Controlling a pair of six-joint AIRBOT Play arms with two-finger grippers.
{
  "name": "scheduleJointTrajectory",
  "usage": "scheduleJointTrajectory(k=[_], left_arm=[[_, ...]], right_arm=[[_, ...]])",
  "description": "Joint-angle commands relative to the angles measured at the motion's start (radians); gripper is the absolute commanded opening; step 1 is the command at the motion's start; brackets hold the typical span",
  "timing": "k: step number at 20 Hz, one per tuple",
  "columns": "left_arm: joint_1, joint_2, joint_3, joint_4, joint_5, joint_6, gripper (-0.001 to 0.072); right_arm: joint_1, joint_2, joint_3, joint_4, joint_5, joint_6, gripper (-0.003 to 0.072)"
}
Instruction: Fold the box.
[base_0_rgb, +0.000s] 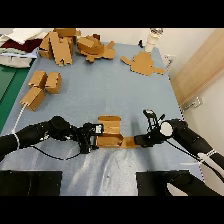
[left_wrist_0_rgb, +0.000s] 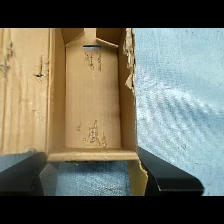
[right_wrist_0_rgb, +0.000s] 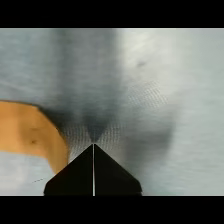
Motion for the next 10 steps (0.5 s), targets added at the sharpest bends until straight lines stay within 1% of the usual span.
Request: scheduleJointTrajectory(k=[1,4,7,10], left_arm=[[0.000,-0.001,0.000,0.000,0.000,0.000,0.0482],[0.000,-0.001,0.000,0.000,0.000,0.000,0.0482],[0.000,-0.001,0.000,0.000,0.000,0.000,0.0482],[0.000,-0.001,0.000,0.000,0.000,0.000,0.0481]], right_arm=[[-0.002,-0.007,-0.042,0.231,-0.047,-0.075,0.0002],[-0.002,-0.006,-0.045,0.347,-0.091,-0.142,0.0002],[-0.002,-0.005,-0.045,0.467,-0.104,-0.218,0.0002],[-0.002,0.000,-0.045,0.505,-0.107,-0.245,0.0002]])
